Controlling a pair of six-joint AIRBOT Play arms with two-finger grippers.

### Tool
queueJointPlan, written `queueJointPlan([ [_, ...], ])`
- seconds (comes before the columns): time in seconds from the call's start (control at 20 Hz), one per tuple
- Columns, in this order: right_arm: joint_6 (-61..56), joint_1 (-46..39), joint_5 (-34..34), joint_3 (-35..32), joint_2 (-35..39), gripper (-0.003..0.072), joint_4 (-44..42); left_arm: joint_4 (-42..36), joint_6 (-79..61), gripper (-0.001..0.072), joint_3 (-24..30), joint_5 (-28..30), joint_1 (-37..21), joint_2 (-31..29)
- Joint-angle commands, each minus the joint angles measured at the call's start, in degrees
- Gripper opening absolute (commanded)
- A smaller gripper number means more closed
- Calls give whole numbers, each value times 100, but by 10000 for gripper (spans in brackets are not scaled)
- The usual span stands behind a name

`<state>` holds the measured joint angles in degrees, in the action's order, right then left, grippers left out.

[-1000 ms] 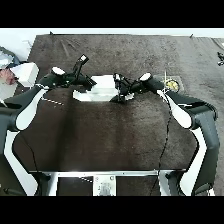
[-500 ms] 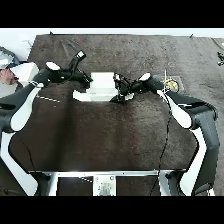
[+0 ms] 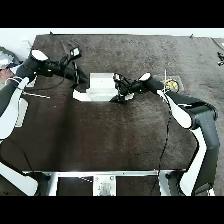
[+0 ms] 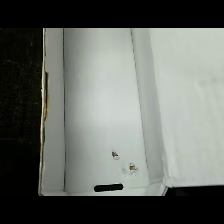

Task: Fold the box and place the chain.

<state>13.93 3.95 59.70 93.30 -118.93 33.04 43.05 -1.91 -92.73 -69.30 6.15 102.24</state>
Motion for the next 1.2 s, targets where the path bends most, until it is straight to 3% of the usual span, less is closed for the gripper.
queueJointPlan([
  [0.0, -4, -2, 2, 4, 4, 119, -2, 1141, -267, 620, 278, 166, 190, -44],
  [0.15, -4, -2, 2, 4, 4, 119, -2, 1478, -330, 621, 721, 876, 304, -44],
  [0.3, -4, -2, 2, 4, 4, 119, -4, 1502, -664, 621, 929, 1182, 304, -17],
  [0.8, -4, -2, 2, 2, 4, 119, -2, 702, -1364, 598, 929, 1331, 310, 313],
  [1.15, -4, -2, 2, 2, 4, 119, -2, 758, -1307, 597, 929, 1587, 544, 315],
])
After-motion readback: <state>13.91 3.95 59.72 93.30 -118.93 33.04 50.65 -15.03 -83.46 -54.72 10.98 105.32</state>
